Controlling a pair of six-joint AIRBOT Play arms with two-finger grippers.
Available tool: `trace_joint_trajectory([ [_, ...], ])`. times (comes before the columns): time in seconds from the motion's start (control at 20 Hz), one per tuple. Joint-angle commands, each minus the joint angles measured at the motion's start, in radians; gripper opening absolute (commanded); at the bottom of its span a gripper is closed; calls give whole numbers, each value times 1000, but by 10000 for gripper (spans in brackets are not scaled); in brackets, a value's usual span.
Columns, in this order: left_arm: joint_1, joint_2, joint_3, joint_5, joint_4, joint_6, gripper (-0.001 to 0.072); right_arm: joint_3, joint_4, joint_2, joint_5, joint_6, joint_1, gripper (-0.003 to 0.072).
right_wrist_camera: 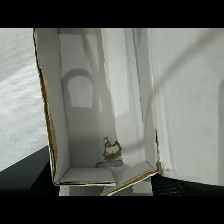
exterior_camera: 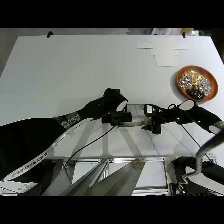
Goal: Fold the box and place the chain.
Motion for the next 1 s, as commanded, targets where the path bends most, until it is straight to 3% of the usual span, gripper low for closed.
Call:
trace_joint_trajectory([
  [0.0, 14, 37, 2, -6, -11, 74, 284, 0, 0, 0, 0, 0, 0, 404],
  [0.1, 30, 70, 2, -14, -12, 140, 344, 0, 1, 0, 0, 0, 0, 404],
  [0.4, 90, 198, 2, -99, -29, 374, 348, 0, 1, 0, 0, 0, 0, 404],
  [0.6, 156, 305, -4, -214, -14, 725, 350, 0, 1, 0, 0, 0, 0, 404],
  [0.65, 173, 327, -19, -219, -15, 837, 397, 0, 0, 0, 0, 0, 0, 404],
  [0.7, 189, 350, -51, -190, -16, 972, 554, 0, 1, 0, 0, 0, 0, 404],
  [0.75, 206, 370, -97, -151, -30, 1123, 648, 0, 0, 0, 0, 0, 0, 404],
  [0.95, 286, 391, -377, 193, -268, 1888, 686, 0, 1, 0, 0, 0, 0, 404],
])
